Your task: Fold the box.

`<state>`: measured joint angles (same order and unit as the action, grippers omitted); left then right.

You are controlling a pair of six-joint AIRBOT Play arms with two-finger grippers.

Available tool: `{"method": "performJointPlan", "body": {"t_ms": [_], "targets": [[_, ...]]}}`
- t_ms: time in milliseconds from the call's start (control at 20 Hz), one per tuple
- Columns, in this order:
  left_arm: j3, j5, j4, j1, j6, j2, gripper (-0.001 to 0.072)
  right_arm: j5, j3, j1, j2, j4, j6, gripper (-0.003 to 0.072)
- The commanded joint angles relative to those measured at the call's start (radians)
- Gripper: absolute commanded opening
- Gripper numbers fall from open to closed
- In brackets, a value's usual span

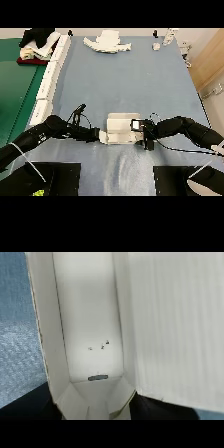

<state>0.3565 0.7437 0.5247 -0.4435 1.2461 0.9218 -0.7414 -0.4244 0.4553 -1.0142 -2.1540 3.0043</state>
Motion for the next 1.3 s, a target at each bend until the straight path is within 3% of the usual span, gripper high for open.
{"method": "performJointPlan", "body": {"t_ms": [0,50,800,1250], "targets": [[0.03,0.023,-0.011,-0.006,0.035,0.0,0.0196,0.0,0.0,0.0,-0.001,0.0,0.0,0.0453],[0.035,0.023,-0.009,-0.006,0.055,0.0,0.0306,0.0,0.0,0.0,-0.001,0.0,0.0,0.0453],[0.068,0.016,0.019,-0.01,0.132,-0.047,0.0301,0.0,0.0,0.0,-0.001,0.0,0.0,0.0453],[0.207,-0.051,0.46,-0.268,0.647,0.002,0.03,0.0,0.0,0.0,-0.001,0.0,0.0,0.0452]]}}
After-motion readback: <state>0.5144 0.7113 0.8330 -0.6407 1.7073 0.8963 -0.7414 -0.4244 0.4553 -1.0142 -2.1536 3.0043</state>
